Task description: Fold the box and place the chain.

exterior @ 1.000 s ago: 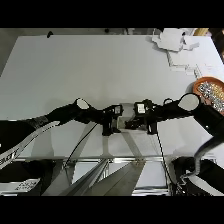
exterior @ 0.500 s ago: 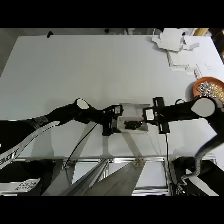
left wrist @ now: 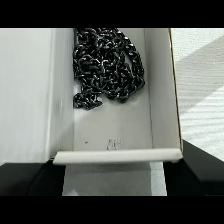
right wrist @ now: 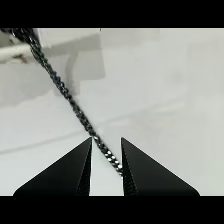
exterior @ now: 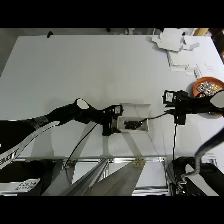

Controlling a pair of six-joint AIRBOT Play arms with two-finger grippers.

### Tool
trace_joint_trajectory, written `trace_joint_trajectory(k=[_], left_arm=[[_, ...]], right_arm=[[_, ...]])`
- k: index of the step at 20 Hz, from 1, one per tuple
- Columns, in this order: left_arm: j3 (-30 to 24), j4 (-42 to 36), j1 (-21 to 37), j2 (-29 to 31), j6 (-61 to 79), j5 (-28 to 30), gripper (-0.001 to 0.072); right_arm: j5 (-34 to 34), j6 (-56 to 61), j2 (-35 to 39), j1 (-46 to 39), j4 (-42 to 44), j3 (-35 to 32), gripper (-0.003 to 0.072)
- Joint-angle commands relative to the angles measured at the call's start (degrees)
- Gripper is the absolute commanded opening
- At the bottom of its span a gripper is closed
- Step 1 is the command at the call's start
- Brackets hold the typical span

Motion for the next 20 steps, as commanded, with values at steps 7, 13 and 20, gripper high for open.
trace_joint_trajectory(k=[7,13,20], left_arm=[[-0.02,0.02,0.0,0.02,0.02,0.0,0.021],[-0.02,0.02,0.0,0.02,0.02,0.0,0.021],[-0.02,0.02,0.0,0.02,0.02,0.02,0.021]], right_arm=[[-5.4,-4.02,-13.44,-1.86,-3.26,0.0,0.0203],[-7.39,-4.04,-15.32,-1.86,-4.5,0.0,0.0203],[-7.43,-5.29,-15.54,-1.86,-5.2,0.0,0.0203]])
